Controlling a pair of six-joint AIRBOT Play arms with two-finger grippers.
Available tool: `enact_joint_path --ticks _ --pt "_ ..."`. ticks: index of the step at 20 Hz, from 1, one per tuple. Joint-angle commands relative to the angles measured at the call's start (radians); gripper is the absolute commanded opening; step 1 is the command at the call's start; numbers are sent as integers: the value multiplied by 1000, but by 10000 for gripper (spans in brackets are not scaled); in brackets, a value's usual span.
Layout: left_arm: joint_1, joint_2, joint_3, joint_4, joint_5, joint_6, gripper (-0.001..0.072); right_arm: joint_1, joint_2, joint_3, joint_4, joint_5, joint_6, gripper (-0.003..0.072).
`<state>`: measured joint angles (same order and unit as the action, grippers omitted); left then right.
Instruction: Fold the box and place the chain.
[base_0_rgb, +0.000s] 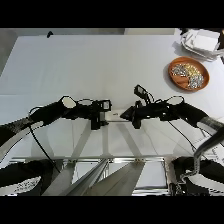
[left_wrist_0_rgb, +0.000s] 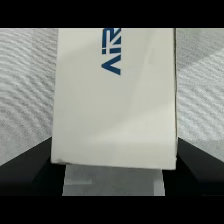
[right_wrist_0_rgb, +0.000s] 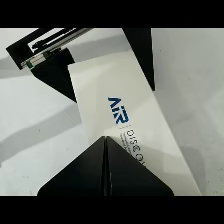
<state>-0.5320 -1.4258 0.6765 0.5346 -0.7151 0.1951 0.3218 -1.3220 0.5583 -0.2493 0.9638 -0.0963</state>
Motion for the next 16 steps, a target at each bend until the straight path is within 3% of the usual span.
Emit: enact_joint_path --ticks 1,16 --pt "0 0 0 -2 0 -2 132 0 -30 -14 -12 0 -11 7" --pt "0 0 0 -2 0 -2 132 0 -51 -14 -8 -58 -18 8"
